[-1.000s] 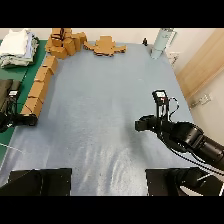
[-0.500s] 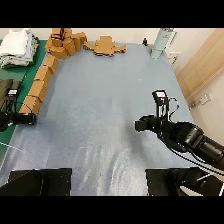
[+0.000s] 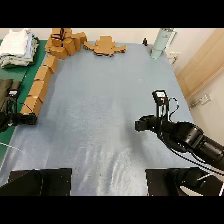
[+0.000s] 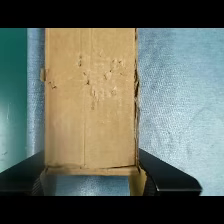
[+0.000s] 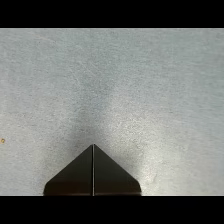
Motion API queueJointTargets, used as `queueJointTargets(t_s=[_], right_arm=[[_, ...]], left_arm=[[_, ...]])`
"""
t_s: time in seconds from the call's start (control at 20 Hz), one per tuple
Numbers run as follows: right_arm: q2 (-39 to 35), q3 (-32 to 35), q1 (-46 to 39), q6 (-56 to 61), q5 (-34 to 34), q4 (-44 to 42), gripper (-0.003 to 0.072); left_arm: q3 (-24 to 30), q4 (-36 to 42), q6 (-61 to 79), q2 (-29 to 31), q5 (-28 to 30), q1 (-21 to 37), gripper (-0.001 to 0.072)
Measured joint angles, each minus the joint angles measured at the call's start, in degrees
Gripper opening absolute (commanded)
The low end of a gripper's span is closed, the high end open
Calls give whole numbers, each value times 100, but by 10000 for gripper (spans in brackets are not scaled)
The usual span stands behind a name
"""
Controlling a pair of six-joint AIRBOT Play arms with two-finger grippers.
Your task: Fold the box.
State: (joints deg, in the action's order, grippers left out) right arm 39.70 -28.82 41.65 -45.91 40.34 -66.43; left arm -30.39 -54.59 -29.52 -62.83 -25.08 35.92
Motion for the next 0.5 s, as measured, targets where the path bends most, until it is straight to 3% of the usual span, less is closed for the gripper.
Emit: queueJointTargets(t_s=[0.35,0.4,0.45,0.5], right_arm=[[0,0,0,0,0,-2,5],[-2,0,0,0,0,-2,4],[0,0,0,0,-2,-17,5],[-2,0,0,0,0,-22,4]], left_arm=[[-7,238,15,-227,-175,4,302],[-7,249,17,-284,-197,7,356],[-26,249,17,-317,-216,9,628],[-26,240,42,-330,-232,13,715]])
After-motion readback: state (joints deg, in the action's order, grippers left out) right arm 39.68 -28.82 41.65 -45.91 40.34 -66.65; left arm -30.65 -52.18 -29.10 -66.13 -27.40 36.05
